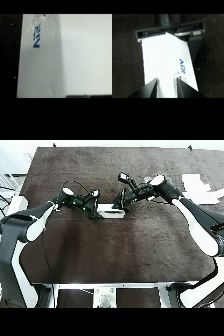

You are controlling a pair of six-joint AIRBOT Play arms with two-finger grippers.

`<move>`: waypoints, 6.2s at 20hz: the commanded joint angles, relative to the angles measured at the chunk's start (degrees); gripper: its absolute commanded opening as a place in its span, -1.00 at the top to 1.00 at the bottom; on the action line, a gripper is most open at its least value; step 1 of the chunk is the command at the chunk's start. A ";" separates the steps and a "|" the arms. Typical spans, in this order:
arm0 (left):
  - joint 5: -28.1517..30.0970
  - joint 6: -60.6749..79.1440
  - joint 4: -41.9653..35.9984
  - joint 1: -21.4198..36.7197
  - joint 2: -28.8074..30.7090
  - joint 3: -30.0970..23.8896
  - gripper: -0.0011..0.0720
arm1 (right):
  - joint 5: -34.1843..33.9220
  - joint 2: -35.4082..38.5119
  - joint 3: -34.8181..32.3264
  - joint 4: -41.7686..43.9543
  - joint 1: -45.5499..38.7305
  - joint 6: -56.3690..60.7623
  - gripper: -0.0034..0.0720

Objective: Fold the box and place the chain.

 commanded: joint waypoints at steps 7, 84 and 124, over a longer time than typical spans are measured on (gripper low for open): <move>0.02 0.00 0.02 0.02 0.00 0.02 -0.81 | -2.80 -2.05 0.07 -1.38 0.20 -1.03 0.13; 0.07 0.02 0.00 0.02 0.00 0.02 -0.81 | -13.27 39.50 -22.23 2.03 -3.78 14.73 0.88; 3.39 -1.40 2.54 0.02 0.00 0.07 -0.36 | -36.87 69.68 -65.72 3.15 -6.08 14.86 0.88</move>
